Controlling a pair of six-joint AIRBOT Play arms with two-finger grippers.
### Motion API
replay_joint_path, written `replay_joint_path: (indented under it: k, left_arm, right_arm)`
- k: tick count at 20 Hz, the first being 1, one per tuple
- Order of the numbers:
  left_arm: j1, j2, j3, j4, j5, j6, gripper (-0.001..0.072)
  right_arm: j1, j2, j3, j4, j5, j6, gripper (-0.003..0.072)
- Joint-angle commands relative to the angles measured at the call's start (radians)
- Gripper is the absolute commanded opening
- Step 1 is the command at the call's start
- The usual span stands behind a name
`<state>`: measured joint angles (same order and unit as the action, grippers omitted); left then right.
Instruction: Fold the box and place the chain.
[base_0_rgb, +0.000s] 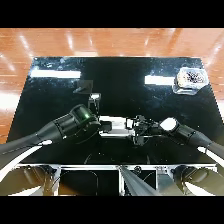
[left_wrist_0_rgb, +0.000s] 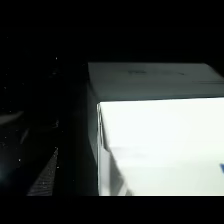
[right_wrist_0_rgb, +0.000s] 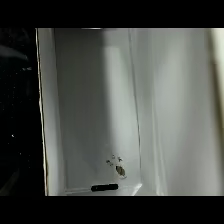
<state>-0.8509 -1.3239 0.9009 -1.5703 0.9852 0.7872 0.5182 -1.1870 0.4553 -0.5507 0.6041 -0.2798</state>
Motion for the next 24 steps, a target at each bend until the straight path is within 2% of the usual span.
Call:
replay_joint_path:
  k: [1,7,8,14,15,17,19,20,21,22,23,24]
  left_arm:
    - [0.039,-0.006,0.012,-0.081,0.057,0.071,0.0606]
    - [0.033,-0.090,0.079,-0.084,0.080,0.101,0.0579]
    - [0.031,-0.109,0.095,-0.090,0.082,0.115,0.0527]
    - [0.026,-0.155,0.137,-0.088,0.127,0.131,0.0511]
    - [0.024,-0.157,0.137,-0.088,0.129,0.131,0.0438]
    - [0.018,-0.157,0.137,-0.090,0.114,0.130,0.0422]
    - [0.013,-0.157,0.137,-0.092,0.108,0.132,0.0235]
    - [0.012,-0.157,0.137,-0.093,0.108,0.136,0.0192]
    - [0.013,-0.157,0.137,-0.097,0.108,0.141,0.0177]
    - [0.012,-0.157,0.137,-0.096,0.107,0.148,0.0060]
    - [0.013,-0.157,0.137,-0.097,0.107,0.149,0.0026]
    - [0.012,-0.157,0.137,-0.096,0.106,0.150,0.0026]
  right_arm:
    - [0.000,0.001,0.000,0.000,0.000,0.000,0.0541]
    - [0.000,0.001,0.000,0.000,0.000,0.000,0.0541]
    - [0.000,0.001,0.000,0.000,0.000,0.000,0.0541]
    - [0.000,0.001,0.000,0.000,0.000,0.000,0.0541]
    - [0.000,0.001,0.000,0.000,0.000,0.000,0.0541]
    - [0.000,0.001,0.000,0.000,0.000,0.000,0.0541]
    - [0.000,0.001,0.000,0.000,0.000,0.000,0.0541]
    - [0.000,0.001,0.000,0.000,0.000,0.000,0.0541]
    - [0.000,0.001,0.000,0.000,0.000,0.000,0.0541]
    - [0.000,0.001,0.000,0.000,0.000,0.000,0.0541]
    - [0.000,0.001,0.000,0.000,0.000,0.000,0.0541]
    - [0.000,0.001,0.000,0.000,0.000,0.000,0.0541]
